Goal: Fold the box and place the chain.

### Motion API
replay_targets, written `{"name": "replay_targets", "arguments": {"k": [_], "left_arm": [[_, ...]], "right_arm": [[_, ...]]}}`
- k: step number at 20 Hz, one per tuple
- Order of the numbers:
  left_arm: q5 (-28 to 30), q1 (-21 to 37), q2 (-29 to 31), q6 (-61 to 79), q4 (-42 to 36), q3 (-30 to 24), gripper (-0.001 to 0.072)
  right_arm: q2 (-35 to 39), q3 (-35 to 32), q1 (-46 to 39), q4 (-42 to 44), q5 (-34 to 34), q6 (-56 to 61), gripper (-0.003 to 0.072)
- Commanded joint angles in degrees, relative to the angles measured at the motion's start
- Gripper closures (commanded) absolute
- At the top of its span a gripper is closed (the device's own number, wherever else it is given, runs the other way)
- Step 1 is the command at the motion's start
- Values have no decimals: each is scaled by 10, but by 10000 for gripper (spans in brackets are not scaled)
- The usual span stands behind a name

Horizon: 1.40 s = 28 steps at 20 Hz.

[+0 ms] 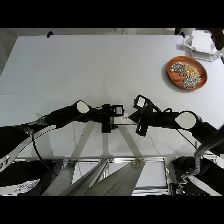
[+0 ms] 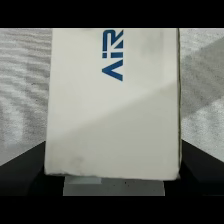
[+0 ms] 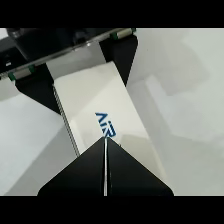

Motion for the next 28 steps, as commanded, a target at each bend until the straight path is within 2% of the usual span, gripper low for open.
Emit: {"name": "replay_targets", "arguments": {"k": [1, 13, 17, 22, 25, 26, 27, 28], "left_arm": [[1, 0, 0, 0, 0, 0, 505], [1, 0, 0, 0, 0, 0, 505], [1, 0, 0, 0, 0, 0, 505], [1, 0, 0, 0, 0, 0, 505], [1, 0, 0, 0, 0, 0, 505], [1, 0, 0, 0, 0, 0, 505], [1, 0, 0, 0, 0, 0, 505], [1, 0, 0, 0, 0, 0, 505]], "right_arm": [[-4, -33, -25, 65, -5, -61, 672], [-56, -71, -28, 89, -18, -92, 672], [-14, -69, -28, 91, -22, -92, 671], [85, -35, -28, 97, -15, -80, 671], [144, -17, -28, 84, -11, -23, 670], [163, -15, -28, 50, -13, 28, 669], [182, -15, -30, -15, -15, 131, 668], [197, -15, -38, -108, -6, 291, 668]]}}
